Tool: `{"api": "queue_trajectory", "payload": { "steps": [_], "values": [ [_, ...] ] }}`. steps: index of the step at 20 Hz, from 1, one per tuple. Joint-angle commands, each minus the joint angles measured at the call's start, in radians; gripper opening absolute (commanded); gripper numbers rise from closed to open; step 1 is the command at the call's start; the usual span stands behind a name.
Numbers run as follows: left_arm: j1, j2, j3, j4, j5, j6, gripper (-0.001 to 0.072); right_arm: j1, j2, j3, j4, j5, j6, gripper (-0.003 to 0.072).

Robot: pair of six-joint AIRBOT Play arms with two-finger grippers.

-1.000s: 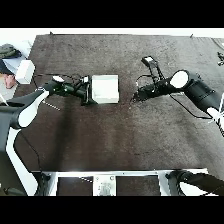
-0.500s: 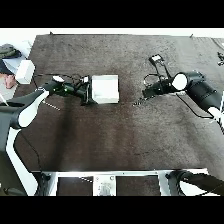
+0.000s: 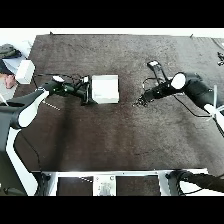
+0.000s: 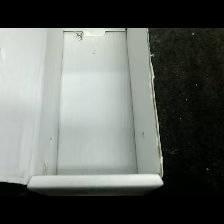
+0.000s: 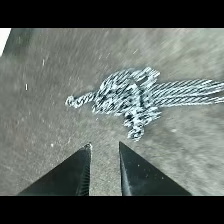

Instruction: Fold the box and place the chain.

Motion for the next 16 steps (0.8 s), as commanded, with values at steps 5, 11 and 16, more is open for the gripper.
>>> {"api": "queue_trajectory", "payload": {
  "steps": [5,11,16],
  "values": [
    [0.000,0.001,0.001,-0.002,0.000,0.000,0.0203,-0.002,-0.142,0.029,-0.044,-0.056,-0.066,0.0232],
    [0.000,0.001,0.001,-0.006,0.001,0.000,0.0204,-0.002,-0.264,0.141,-0.093,-0.012,-0.059,0.0234],
    [0.000,0.001,0.001,-0.006,0.001,0.000,0.0204,-0.010,-0.271,0.143,-0.133,-0.014,-0.047,0.0233]
  ]
}}
